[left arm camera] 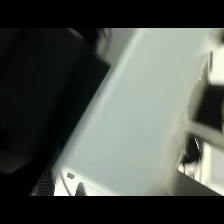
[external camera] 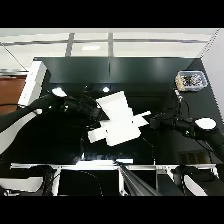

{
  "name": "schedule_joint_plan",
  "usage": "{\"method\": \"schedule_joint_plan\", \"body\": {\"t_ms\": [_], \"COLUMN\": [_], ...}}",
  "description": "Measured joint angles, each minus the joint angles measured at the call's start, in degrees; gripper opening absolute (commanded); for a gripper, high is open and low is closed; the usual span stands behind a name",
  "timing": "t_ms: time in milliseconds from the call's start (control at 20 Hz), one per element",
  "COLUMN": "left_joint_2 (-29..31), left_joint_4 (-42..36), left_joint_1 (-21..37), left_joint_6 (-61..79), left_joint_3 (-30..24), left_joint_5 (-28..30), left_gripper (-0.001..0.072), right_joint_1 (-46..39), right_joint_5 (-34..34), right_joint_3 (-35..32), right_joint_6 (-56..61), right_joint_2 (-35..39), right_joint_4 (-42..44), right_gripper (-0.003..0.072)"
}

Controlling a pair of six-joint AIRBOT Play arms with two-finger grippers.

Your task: Fold the box and place the chain.

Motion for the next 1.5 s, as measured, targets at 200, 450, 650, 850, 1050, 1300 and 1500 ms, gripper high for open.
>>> {"method": "schedule_joint_plan", "body": {"t_ms": [200, 450, 650, 850, 1050, 1300, 1500], "left_joint_2": [-4.6, -6.5, -6.4, -1.7, 6.8, 9.7, 8.3], "left_joint_4": [2.4, 5.9, 6.8, 10.7, 15.3, 18.3, 23.9], "left_joint_1": [0.1, 0.7, -0.3, -4.0, -9.5, -14.0, -16.7], "left_joint_6": [3.4, 6.2, 8.0, 9.0, 15.1, 27.5, 33.9], "left_joint_3": [4.4, 7.5, 9.2, 9.6, 6.9, 2.7, 1.6], "left_joint_5": [-7.8, -13.4, -14.7, -11.1, 0.0, 9.3, 13.9], "left_gripper": [0.0214, 0.0023, 0.0021, 0.002, 0.0023, 0.0023, 0.0023], "right_joint_1": [0.0, 0.0, -1.1, -6.5, -12.4, -10.2, -5.0], "right_joint_5": [0.3, 0.3, 0.4, 6.6, 14.0, 18.1, 15.5], "right_joint_3": [0.0, 0.0, 0.9, 6.8, 12.6, 14.7, 14.9], "right_joint_6": [0.0, -0.1, 2.9, 8.6, 10.4, 6.7, 3.1], "right_joint_2": [0.0, 0.0, 0.0, 0.2, 0.4, 0.5, 0.5], "right_joint_4": [0.0, -0.5, -5.2, -19.4, -30.0, -35.1, -36.4], "right_gripper": [0.0011, 0.0035, 0.0674, 0.0674, 0.0674, 0.0674, 0.0674]}}
